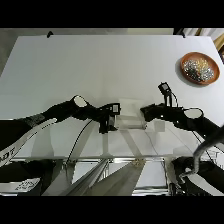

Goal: Fold the box and place the chain.

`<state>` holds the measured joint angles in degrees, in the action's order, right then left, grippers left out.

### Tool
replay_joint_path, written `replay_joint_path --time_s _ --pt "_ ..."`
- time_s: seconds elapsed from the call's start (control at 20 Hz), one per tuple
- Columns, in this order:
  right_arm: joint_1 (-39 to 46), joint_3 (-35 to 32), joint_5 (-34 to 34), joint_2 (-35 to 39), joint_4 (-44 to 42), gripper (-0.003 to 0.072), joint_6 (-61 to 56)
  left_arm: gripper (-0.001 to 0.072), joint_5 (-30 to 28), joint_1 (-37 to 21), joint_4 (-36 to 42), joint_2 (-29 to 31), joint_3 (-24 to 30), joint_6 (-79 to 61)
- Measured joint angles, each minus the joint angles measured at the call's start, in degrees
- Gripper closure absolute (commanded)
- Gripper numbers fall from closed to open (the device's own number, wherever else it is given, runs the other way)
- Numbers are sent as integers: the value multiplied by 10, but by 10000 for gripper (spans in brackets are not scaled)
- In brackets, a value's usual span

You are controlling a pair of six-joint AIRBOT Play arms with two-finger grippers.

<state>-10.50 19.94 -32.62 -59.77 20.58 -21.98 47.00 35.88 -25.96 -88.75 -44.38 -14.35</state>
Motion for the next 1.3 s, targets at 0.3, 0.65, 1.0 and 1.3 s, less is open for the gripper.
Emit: replay_joint_path --time_s 0.3,0.65,1.0,1.3 --pt "0 5 -34 6 19 676 -19 573 1 0 0 0 0 0" --pt "0 32 -113 127 75 676 -37 573 0 0 0 0 0 1" --pt "0 35 -299 262 433 640 -49 573 0 0 0 0 0 0" --pt "-14 21 -300 241 545 484 10 573 0 0 0 0 0 0"
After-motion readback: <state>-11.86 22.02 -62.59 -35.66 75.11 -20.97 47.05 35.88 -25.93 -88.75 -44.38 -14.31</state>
